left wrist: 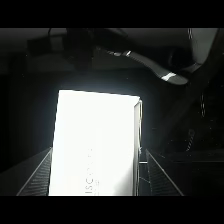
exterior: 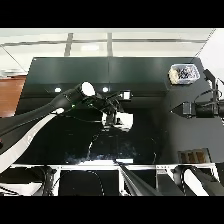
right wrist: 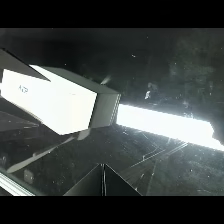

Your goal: Fold the box and place the chain.

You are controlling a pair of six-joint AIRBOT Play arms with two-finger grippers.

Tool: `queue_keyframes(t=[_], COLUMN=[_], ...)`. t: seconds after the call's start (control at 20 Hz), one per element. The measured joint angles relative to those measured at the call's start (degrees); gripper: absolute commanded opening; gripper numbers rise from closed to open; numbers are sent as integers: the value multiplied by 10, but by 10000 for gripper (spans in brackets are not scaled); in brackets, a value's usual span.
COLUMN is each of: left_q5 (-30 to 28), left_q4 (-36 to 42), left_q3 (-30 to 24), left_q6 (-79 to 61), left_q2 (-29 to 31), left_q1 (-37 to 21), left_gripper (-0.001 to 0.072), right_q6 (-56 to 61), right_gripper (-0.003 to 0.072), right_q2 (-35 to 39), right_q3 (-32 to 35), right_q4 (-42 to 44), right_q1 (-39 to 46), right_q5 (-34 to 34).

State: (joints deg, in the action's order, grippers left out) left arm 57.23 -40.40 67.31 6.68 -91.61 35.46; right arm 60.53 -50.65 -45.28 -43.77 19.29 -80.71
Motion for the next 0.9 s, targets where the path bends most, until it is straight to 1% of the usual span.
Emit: queue_keyframes(t=[0.15, 0.45, 0.7, 0.75, 0.8, 0.85, 0.9], left_q5=[0, -2, -29, -29, -32, -34, -32], left_q4=[-3, -43, -66, -73, -80, -87, -93], left_q3=[0, 0, 0, 0, 0, 1, 3], left_q6=[2, 2, 2, 2, 2, 6, 15], left_q2=[0, 0, -15, -19, -22, -23, -23], left_q1=[0, 3, 18, 21, 25, 28, 30], left_gripper=[703, 704, 702, 688, 620, 498, 335], right_q6=[0, 0, 0, 0, 0, 0, 0], right_gripper=[17, 17, 17, 17, 18, 17, 17], right_q2=[0, 0, 0, 0, 0, 0, 0], right_q3=[0, 0, 0, 0, 0, 0, 0], right_q4=[0, 0, 0, 0, 0, 0, 0], right_q1=[0, 0, 0, 0, 0, 0, 0], right_q5=[0, 1, 2, 4, 5, 6, 7])
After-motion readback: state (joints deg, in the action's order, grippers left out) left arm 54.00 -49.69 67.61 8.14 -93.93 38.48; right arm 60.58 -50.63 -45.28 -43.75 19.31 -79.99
